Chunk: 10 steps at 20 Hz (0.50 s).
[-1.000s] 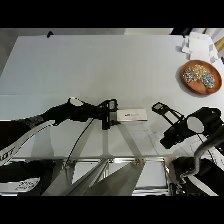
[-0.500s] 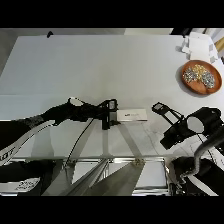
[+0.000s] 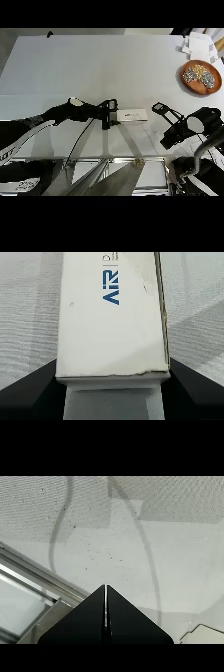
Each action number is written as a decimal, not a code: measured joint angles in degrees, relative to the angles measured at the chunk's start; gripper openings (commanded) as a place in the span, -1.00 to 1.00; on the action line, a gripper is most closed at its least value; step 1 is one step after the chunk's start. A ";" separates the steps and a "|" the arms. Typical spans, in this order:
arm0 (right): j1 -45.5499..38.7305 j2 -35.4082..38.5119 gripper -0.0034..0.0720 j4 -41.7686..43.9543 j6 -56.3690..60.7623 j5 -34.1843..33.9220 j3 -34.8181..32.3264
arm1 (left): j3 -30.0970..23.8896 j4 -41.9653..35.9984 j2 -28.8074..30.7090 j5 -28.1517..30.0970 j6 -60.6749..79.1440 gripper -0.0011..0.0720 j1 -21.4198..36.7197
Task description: Fold the box and place the chain.
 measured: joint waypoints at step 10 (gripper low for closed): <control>0.00 0.00 -0.87 0.02 -0.02 0.00 0.00 | 0.00 0.02 0.00 -1.49 -0.02 -0.90 0.00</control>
